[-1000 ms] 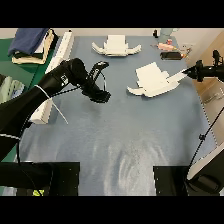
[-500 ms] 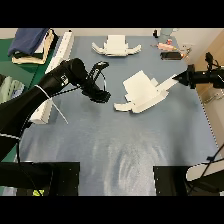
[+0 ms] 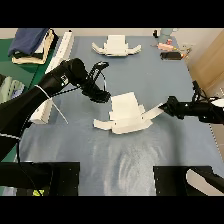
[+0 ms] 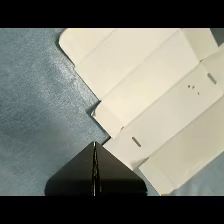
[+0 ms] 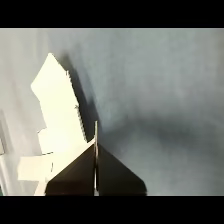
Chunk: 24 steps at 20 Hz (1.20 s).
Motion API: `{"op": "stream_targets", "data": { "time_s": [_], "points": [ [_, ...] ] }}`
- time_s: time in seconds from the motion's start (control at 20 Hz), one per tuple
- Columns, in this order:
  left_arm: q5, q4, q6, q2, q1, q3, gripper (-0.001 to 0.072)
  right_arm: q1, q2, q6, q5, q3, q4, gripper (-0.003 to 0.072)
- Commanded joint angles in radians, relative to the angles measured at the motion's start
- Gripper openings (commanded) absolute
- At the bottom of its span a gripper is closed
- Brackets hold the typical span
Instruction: Fold the box.
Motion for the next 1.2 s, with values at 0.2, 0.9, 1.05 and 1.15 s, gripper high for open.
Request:
{"op": "stream_targets", "data": {
  "time_s": [0.2, 0.9, 1.05, 1.15],
  "points": [
    [0.000, 0.000, 0.000, 0.000, 0.001, 0.001, 0.0015, 0.029, 0.071, 0.159, 0.010, -0.050, -0.185, 0.0359],
    [0.000, 0.000, 0.000, 0.000, 0.001, 0.001, 0.0015, 0.001, -0.399, -0.040, 0.405, 0.334, -0.343, 0.0344],
    [0.001, 0.000, 0.000, 0.000, 0.001, 0.001, 0.0015, 0.026, -0.446, -0.082, 0.424, 0.334, -0.325, 0.0338],
    [0.004, 0.000, 0.000, 0.000, 0.001, 0.001, 0.0015, 0.055, -0.465, -0.109, 0.424, 0.334, -0.301, 0.0298]
  ]
}}
